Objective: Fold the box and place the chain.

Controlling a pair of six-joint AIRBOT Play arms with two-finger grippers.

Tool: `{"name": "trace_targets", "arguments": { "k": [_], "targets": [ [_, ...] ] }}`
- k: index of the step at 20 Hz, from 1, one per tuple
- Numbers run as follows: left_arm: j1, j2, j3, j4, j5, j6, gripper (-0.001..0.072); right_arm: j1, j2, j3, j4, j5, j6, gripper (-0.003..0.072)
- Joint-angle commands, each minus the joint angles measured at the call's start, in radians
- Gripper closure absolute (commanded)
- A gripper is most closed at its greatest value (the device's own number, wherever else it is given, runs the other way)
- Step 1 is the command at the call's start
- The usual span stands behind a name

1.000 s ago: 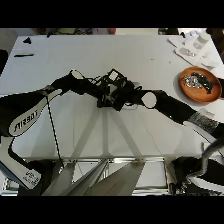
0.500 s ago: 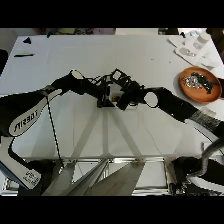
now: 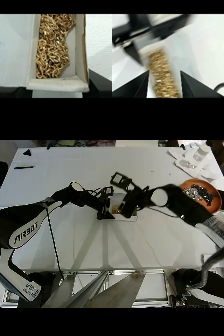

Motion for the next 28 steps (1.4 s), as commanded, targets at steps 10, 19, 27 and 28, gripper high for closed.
{"name": "trace_targets", "arguments": {
  "k": [10, 19, 27, 28],
  "targets": [
    [0.0, 0.001, 0.0, 0.0, 0.0, 0.0, 0.0453, -0.209, -0.246, 0.156, 0.018, 0.036, -0.002, 0.0289],
    [0.0, 0.001, 0.0, 0.0, 0.0, 0.0, 0.0453, -0.161, -0.199, 0.131, 0.166, 0.159, -0.328, 0.0289],
    [0.0, 0.001, 0.0, 0.0, 0.0, 0.0, 0.0453, -0.074, -0.032, -0.094, 0.214, -0.003, -0.532, 0.0227],
    [0.0, 0.0, 0.0, 0.0, 0.0, 0.0, 0.0453, -0.064, -0.031, -0.094, 0.213, -0.011, -0.532, 0.0209]
  ]
}}
